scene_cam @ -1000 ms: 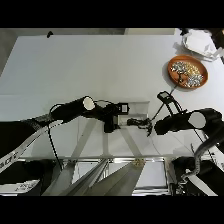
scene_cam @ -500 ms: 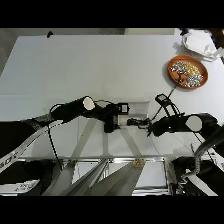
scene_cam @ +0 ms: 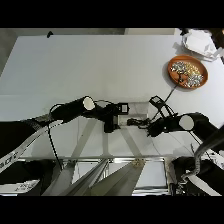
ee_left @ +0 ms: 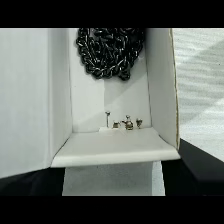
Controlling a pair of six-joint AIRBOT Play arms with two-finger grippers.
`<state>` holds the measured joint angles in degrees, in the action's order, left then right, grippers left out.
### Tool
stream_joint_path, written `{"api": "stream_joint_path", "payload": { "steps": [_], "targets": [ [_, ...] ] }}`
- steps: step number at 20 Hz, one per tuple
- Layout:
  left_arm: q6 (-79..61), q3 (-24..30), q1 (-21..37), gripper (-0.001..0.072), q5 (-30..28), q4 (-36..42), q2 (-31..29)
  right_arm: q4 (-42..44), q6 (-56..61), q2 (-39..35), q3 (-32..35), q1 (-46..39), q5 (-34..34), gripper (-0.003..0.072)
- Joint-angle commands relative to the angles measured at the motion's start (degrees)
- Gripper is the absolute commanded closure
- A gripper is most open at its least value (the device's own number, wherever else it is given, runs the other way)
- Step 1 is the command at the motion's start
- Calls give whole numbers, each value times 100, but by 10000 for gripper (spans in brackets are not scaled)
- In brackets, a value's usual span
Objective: Fold the box and place the chain.
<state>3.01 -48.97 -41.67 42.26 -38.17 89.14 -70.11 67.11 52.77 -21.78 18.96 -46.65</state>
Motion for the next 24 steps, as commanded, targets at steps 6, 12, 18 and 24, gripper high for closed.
{"api": "stream_joint_path", "payload": {
  "steps": [6, 12, 18, 24],
  "targets": [
    [-2, -2, 2, 366, 0, 0, -4, -184, 168, 31, -26, 31, -179, 669],
    [-2, -2, 2, 366, 0, 0, -4, -323, 210, 7, -490, 31, -1399, 669],
    [-2, -2, 2, 366, 0, 0, -4, -323, 203, -35, -1329, 31, -2752, 669],
    [-2, -2, 2, 366, -2, 0, -4, -308, 203, -393, -2378, 31, -3617, 669]
  ]
}}
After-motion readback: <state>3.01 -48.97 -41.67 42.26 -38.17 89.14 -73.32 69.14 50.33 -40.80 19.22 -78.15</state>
